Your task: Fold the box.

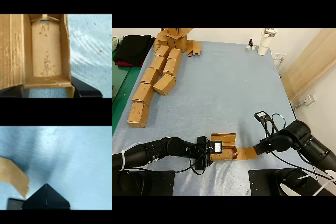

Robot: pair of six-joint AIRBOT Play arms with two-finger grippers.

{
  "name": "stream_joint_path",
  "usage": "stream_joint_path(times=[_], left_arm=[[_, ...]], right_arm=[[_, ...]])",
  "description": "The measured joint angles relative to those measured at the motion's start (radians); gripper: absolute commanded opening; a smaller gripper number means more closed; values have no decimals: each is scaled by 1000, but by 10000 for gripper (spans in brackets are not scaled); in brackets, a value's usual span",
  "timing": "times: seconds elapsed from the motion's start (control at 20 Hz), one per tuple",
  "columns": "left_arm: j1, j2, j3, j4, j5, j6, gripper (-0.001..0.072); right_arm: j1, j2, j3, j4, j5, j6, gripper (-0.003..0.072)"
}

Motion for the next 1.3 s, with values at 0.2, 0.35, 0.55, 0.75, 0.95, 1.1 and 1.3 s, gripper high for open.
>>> stream_joint_path(times=[0.2,0.35,0.55,0.75,0.95,1.1,1.3], left_arm=[[0,0,0,0,0,0,351],[0,0,0,0,0,0,351],[0,0,0,0,0,0,350],[0,0,0,0,0,0,351],[0,0,0,0,0,0,351],[0,0,0,0,0,0,351],[0,0,0,0,0,0,351]], right_arm=[[-39,-55,-44,143,113,51,3],[-47,-91,-67,190,153,64,3],[-53,-108,-93,239,190,56,3],[-53,-111,-105,307,218,22,3],[-53,-82,-107,369,225,-1,3],[-53,-34,-102,418,217,-8,23],[-53,16,-98,500,208,-18,173]])
